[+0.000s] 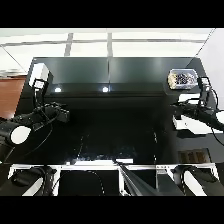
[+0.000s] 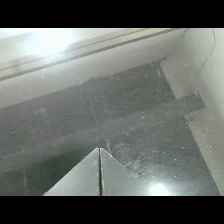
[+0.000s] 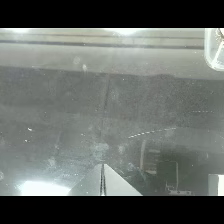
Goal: Fold the box and place the chain.
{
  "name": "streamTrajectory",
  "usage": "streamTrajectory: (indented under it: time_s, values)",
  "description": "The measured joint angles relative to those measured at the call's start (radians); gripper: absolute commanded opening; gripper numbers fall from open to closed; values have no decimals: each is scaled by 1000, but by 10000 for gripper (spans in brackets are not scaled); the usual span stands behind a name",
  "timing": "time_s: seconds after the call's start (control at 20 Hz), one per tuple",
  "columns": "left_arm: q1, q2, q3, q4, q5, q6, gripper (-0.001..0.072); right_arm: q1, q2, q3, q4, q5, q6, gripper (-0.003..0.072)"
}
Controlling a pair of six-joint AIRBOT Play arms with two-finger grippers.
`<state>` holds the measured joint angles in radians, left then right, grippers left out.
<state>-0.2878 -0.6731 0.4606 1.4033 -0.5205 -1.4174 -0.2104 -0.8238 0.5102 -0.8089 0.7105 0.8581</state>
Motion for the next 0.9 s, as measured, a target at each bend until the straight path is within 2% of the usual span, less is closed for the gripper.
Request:
streamTrajectory:
  time_s: [0.65,0.9]
  values:
    - [0,0,0,0,5,0,25,0,0,0,0,0,0,5]
    - [0,-9,0,-1,100,0,25,0,0,0,4,0,0,4]
